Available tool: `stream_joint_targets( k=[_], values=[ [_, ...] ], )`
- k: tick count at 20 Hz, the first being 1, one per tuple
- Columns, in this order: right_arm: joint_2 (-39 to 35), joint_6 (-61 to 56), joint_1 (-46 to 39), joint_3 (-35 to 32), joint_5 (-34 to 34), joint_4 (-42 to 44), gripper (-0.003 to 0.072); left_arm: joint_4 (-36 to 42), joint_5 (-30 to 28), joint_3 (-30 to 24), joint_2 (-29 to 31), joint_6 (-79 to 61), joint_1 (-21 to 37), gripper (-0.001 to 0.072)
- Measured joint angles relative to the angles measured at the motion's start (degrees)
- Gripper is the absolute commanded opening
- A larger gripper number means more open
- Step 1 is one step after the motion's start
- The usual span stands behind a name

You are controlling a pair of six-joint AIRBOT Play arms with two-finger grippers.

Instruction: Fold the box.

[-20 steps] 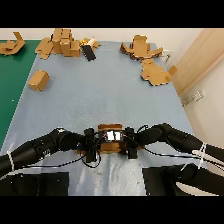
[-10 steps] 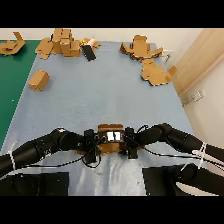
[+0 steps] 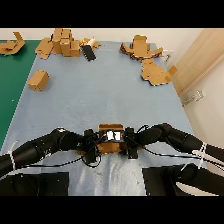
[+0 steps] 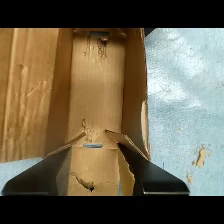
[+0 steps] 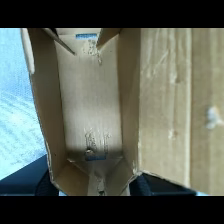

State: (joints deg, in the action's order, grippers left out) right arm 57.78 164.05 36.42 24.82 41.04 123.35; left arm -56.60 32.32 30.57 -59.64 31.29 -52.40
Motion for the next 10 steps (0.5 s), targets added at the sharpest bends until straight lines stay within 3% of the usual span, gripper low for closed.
stream_joint_targets(
  k=[1, 2, 10],
  values=[
    [0.0, 0.0, 0.0, 0.0, 0.0, 0.0, 0.0469, 0.02, -0.07, 0.0, 0.0, 0.04, 0.0, 0.0313],
    [0.0, -0.04, 0.0, 0.0, -0.02, 0.02, 0.0469, 0.02, -0.28, 0.0, 0.0, 0.22, 0.0, 0.0012],
    [0.0, -0.07, 0.0, 0.0, -0.02, 0.04, 0.0469, -2.86, 0.04, 0.02, 0.5, 5.95, 0.44, 0.0009]
  ],
)
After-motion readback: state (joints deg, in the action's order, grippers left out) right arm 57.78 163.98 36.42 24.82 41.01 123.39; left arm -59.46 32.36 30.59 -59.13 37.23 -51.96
